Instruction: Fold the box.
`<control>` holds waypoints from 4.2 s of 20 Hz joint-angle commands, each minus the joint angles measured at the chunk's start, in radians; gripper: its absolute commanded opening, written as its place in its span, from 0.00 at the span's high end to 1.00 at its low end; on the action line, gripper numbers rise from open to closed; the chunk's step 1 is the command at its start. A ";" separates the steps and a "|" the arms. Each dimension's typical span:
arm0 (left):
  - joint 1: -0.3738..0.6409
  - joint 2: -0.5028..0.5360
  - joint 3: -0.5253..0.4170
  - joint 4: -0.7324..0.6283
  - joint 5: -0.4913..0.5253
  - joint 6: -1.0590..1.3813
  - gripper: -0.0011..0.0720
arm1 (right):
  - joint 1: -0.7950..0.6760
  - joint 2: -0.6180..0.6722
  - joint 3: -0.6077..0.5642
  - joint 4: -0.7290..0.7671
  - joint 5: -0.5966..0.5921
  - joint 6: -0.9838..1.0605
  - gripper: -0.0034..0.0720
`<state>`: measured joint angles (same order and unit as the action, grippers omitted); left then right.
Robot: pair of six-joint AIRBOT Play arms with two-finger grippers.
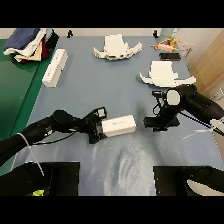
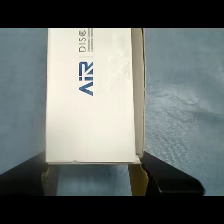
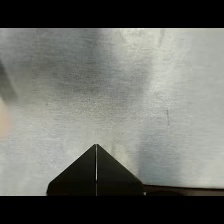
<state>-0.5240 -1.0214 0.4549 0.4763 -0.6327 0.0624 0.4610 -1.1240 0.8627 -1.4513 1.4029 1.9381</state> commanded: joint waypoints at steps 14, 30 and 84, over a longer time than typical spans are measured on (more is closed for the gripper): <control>0.790 0.122 0.002 0.287 0.182 -0.480 0.41 | 0.000 -0.002 0.001 0.008 0.003 0.002 0.95; 0.903 -0.301 0.312 0.291 0.215 -0.523 0.41 | -0.001 -0.002 0.001 0.008 0.003 0.003 0.95; 0.826 -0.236 0.728 0.588 -0.686 -1.075 0.92 | -0.001 -0.002 0.001 0.008 0.003 0.002 0.95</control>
<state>0.3130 -1.3209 1.1824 1.1229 -1.1023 -0.9100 0.4603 -1.1255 0.8631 -1.4425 1.4055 1.9400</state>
